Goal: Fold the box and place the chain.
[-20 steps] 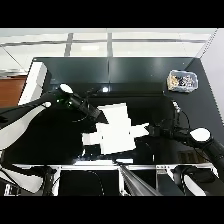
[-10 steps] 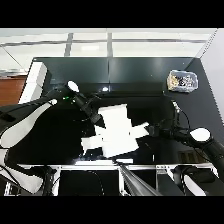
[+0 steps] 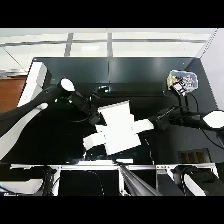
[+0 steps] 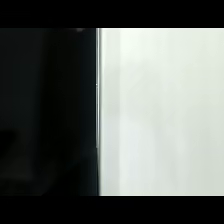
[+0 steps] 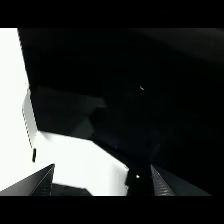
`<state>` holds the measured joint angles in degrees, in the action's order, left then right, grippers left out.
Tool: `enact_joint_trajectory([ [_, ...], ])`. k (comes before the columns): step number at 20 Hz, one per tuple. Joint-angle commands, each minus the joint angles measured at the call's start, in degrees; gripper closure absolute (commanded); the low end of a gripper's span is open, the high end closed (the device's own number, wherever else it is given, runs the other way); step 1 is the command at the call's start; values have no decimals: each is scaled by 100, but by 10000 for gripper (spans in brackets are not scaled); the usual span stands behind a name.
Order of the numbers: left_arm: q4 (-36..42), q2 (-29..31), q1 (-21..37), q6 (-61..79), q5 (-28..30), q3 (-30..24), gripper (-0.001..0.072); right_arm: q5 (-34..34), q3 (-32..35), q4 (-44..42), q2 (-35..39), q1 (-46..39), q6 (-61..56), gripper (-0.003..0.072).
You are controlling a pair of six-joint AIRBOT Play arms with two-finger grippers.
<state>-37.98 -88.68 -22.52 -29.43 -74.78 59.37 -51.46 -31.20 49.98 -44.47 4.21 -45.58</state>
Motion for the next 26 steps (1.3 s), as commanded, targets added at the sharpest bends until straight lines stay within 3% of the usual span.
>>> enact_joint_trajectory([
  [1, 262, 686, -249, 2092, 1569, -813, 688, -459, -323, 428, -11, 111, 1355, -19],
  [3, 50, 647, -332, 3056, 1786, -820, 688, -369, -160, 426, -11, 382, 1895, -18],
  [6, -284, 610, -472, 3126, 2446, -780, 686, -28, 291, 428, -11, 911, 2592, -18],
  [10, -509, 363, -566, 3018, 2304, -664, 685, 678, 951, 426, -13, 1609, 2896, -19],
  [14, -507, 339, -599, 3003, 2332, -664, 685, 887, 1294, 409, -22, 2337, 2896, -19],
  [16, -505, 337, -599, 3005, 2332, -664, 686, 1123, 1375, 407, -81, 2715, 2896, -19],
  [21, -505, 339, -599, 3005, 2332, -664, 685, 2481, 1397, 214, -365, 3320, 2892, -18],
  [26, -505, 339, -599, 3005, 2310, -664, 685, 2367, 975, 306, -376, 3268, 2896, -18],
])
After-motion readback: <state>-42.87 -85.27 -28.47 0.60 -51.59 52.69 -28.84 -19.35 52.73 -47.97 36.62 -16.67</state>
